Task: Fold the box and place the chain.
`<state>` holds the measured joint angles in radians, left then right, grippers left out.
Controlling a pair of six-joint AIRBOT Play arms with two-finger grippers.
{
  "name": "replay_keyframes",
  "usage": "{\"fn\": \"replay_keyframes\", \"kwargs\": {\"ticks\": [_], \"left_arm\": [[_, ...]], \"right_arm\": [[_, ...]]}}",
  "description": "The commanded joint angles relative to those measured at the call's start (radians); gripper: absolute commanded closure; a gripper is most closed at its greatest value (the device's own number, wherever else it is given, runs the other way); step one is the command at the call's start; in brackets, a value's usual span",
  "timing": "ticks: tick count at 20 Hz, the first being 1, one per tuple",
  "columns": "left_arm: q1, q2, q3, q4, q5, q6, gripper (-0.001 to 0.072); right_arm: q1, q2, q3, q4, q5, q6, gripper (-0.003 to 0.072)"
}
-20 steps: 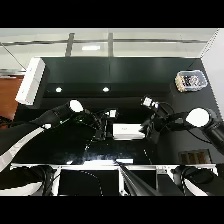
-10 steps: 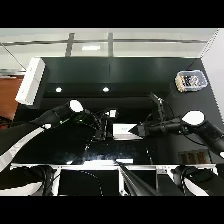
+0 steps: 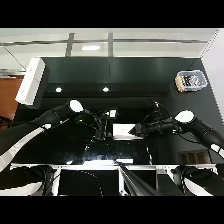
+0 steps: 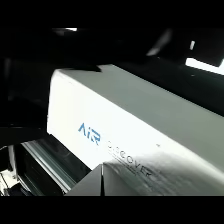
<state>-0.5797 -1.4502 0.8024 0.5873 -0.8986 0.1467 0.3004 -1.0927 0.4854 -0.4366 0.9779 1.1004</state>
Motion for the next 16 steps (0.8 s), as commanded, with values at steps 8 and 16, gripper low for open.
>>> {"fn": "replay_keyframes", "kwargs": {"ticks": [8, 16], "left_arm": [[0.0, -0.001, 0.0, 0.0, 0.0, -0.002, 0.0244], [0.004, 0.029, 0.0, 0.093, 0.0, -0.044, -0.0004]], "right_arm": [[-0.003, -0.006, 0.003, -0.055, -0.034, 0.015, 0.0683], [-0.268, 0.163, 0.246, -0.323, 0.258, -0.004, 0.0683]]}}
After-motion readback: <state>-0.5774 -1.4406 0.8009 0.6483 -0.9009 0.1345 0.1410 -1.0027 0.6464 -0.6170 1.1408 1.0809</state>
